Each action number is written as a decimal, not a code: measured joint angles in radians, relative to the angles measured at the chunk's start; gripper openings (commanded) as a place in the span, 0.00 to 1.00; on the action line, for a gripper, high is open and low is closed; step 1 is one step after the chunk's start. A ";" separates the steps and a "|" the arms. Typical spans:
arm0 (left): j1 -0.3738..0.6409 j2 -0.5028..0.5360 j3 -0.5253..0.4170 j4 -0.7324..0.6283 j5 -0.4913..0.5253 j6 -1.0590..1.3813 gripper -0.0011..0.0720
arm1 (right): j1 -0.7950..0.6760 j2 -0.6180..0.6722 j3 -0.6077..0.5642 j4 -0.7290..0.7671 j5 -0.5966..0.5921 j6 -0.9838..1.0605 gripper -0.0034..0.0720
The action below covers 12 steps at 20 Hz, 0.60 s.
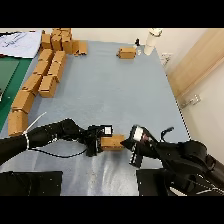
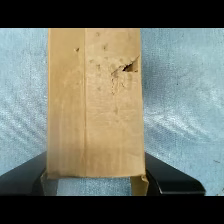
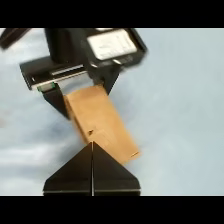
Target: Fold the box.
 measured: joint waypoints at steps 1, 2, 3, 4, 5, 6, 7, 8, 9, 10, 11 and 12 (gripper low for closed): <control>0.000 0.000 0.000 0.000 0.000 0.000 0.72 | 0.000 0.002 -0.002 0.029 -0.029 0.147 0.05; 0.000 0.000 0.000 0.000 0.000 0.000 0.72 | -0.002 -0.001 -0.009 0.066 -0.050 0.262 0.04; 0.000 0.000 0.000 0.000 0.000 0.000 0.72 | -0.002 -0.012 -0.020 0.118 -0.062 0.360 0.04; 0.000 0.000 0.000 0.000 0.000 0.000 0.72 | -0.002 -0.029 -0.035 0.177 -0.060 0.431 0.04; 0.000 0.000 0.000 0.000 0.000 0.000 0.72 | -0.002 -0.050 -0.058 0.245 -0.040 0.489 0.04; 0.000 0.000 0.000 0.000 0.000 0.000 0.72 | 0.000 -0.073 -0.081 0.312 0.005 0.529 0.04; 0.000 0.000 0.000 0.000 0.000 0.000 0.72 | 0.006 -0.100 -0.105 0.382 0.064 0.555 0.04; 0.000 0.000 0.000 0.000 0.000 0.000 0.72 | 0.013 -0.123 -0.125 0.443 0.127 0.571 0.04; 0.000 0.000 0.000 0.000 0.000 0.000 0.72 | 0.021 -0.145 -0.142 0.501 0.203 0.580 0.04; 0.000 0.000 0.000 0.000 0.000 0.000 0.72 | 0.028 -0.161 -0.154 0.542 0.269 0.589 0.04; 0.000 0.000 0.000 0.000 0.000 -0.001 0.72 | 0.035 -0.174 -0.162 0.575 0.333 0.596 0.04; 0.000 0.000 0.000 0.000 0.000 0.000 0.72 | 0.041 -0.184 -0.169 0.602 0.397 0.603 0.04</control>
